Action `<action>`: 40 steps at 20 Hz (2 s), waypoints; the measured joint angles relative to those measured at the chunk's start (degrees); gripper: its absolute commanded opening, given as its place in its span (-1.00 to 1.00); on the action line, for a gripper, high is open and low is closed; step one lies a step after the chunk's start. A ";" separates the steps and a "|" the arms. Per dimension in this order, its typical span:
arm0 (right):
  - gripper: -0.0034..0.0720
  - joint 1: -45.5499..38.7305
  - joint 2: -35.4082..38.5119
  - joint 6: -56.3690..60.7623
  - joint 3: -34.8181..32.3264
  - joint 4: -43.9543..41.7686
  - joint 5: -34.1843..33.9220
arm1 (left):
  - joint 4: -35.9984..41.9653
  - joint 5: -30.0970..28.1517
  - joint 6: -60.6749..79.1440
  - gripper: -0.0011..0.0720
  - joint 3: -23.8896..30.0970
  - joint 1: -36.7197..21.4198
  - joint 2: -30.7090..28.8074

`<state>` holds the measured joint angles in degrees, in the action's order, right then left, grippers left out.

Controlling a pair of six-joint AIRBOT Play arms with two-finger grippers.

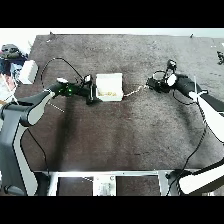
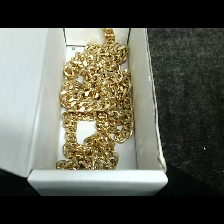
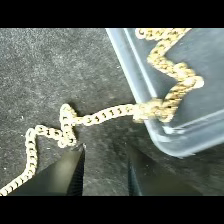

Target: Fold the box and place the chain.

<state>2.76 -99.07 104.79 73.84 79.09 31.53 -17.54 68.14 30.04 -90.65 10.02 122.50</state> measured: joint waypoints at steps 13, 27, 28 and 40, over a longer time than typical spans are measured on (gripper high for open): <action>-0.33 1.70 -5.68 -2.19 4.04 -5.62 -2.51 | 0.00 -0.02 0.00 0.30 0.00 0.00 -0.02; -0.88 5.62 -4.52 -6.38 6.60 -5.75 1.46 | 0.00 -0.02 0.00 0.30 0.00 0.00 0.00; -0.88 5.99 -3.02 -6.80 6.88 -5.77 0.61 | 0.00 -0.02 0.00 0.30 0.00 0.00 0.00; -0.88 13.73 12.48 -12.39 7.19 -4.70 3.04 | 0.00 -0.02 -0.02 0.30 0.00 0.00 0.00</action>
<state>16.49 -86.59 92.40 81.03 74.39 34.57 -17.54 68.12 30.02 -90.65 10.02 122.50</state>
